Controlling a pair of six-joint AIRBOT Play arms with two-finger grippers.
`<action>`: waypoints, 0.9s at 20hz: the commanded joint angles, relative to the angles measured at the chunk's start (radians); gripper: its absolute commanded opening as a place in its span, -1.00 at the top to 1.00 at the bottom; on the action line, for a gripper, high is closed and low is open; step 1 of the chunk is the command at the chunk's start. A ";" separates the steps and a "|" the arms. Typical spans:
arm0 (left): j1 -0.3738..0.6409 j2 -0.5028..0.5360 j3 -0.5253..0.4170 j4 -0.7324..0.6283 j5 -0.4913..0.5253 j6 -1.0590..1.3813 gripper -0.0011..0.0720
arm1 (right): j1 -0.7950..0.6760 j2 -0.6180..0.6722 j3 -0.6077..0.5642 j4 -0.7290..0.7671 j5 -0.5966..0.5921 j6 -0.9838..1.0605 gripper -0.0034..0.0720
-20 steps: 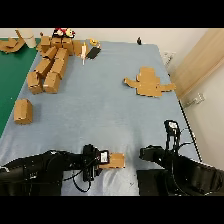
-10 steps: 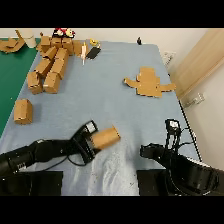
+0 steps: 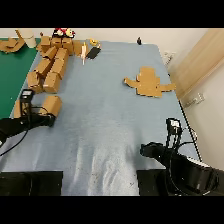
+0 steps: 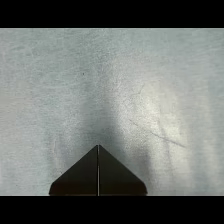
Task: Fold the box.
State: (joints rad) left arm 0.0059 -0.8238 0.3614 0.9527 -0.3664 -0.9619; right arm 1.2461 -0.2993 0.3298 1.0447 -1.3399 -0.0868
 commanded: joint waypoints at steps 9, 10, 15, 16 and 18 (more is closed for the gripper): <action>0.166 -0.272 0.204 -0.014 -0.022 0.003 -0.35 | 0.000 0.000 0.002 -0.039 0.030 0.001 0.91; 0.151 -0.290 0.225 -0.013 -0.019 0.004 -0.35 | 0.000 -0.001 0.002 -0.042 0.030 0.001 0.91; 0.125 -0.362 0.283 -0.009 -0.010 0.004 -0.55 | 0.000 0.000 0.002 -0.043 0.030 0.002 0.91; 0.126 -0.363 0.283 -0.009 -0.008 0.003 -0.96 | 0.000 0.000 0.002 -0.043 0.030 0.002 0.91; 0.128 -0.359 0.283 -0.009 -0.017 0.003 -0.96 | 0.000 0.000 0.002 -0.043 0.030 0.002 0.91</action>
State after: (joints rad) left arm 0.1356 -1.1706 0.6319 0.9440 -0.3786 -0.9577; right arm 1.2457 -0.3008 0.3302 1.0019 -1.3102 -0.0856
